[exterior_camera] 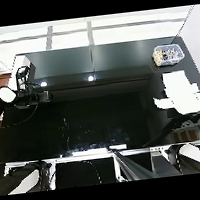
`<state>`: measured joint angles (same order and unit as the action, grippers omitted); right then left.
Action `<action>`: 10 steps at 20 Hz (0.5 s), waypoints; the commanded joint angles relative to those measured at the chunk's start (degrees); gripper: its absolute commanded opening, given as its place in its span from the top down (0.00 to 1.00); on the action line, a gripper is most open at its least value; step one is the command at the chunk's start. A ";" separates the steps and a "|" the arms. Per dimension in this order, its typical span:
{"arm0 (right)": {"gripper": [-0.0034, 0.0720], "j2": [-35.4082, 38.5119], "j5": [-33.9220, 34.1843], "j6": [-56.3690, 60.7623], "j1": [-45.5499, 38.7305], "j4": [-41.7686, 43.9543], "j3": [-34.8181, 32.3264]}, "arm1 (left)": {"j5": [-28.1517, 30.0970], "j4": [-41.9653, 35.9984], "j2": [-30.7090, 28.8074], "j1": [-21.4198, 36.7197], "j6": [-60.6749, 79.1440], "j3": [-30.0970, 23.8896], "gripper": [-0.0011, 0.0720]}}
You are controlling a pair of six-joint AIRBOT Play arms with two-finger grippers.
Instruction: Fold the box and place the chain.
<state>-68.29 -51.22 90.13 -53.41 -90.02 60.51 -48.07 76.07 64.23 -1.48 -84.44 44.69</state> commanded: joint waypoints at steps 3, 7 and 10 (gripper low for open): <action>0.03 -10.84 -11.26 -18.03 -2.60 9.99 9.92 | -0.72 -0.07 0.09 0.04 -0.02 0.04 0.01; 0.03 -16.55 -16.44 -36.37 -2.27 24.46 11.61 | -1.36 -0.11 0.09 0.04 -0.02 0.04 0.01; 0.03 -19.12 -17.70 -41.59 -0.09 21.51 11.65 | -1.66 -0.26 0.09 0.04 -0.02 0.04 0.01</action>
<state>-84.44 -65.60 57.71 -54.85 -70.52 71.42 -49.23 75.92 64.31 -1.48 -84.44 44.69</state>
